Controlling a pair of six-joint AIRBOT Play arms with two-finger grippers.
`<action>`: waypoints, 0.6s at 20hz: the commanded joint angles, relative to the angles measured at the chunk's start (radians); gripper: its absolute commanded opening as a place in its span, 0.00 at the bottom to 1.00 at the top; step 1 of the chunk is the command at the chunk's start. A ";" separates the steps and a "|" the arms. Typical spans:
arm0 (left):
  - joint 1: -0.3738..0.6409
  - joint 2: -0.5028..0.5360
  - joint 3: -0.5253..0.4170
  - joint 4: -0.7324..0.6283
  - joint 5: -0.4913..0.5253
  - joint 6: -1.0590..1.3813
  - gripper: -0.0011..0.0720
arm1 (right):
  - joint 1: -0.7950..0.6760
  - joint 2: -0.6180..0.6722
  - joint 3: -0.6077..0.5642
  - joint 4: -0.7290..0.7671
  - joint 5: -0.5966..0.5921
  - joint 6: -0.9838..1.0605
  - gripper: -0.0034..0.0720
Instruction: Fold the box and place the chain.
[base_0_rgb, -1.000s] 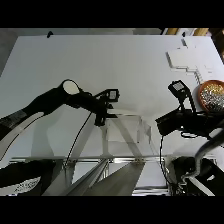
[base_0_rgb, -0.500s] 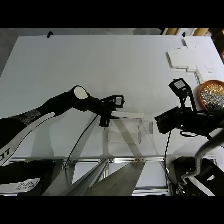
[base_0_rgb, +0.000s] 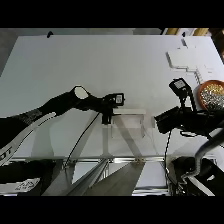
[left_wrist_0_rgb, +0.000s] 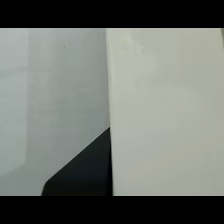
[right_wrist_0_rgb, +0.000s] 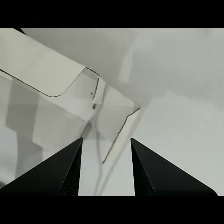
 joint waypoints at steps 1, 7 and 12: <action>-0.001 -0.002 -0.001 -0.034 0.002 0.047 0.01 | 0.001 0.000 0.000 0.000 0.000 0.000 0.49; -0.001 -0.028 0.000 -0.034 -0.001 0.048 0.02 | 0.001 0.000 0.000 0.000 -0.008 0.000 0.49; -0.001 -0.032 0.000 -0.033 0.008 0.048 0.02 | 0.001 0.000 0.000 0.000 -0.011 0.000 0.49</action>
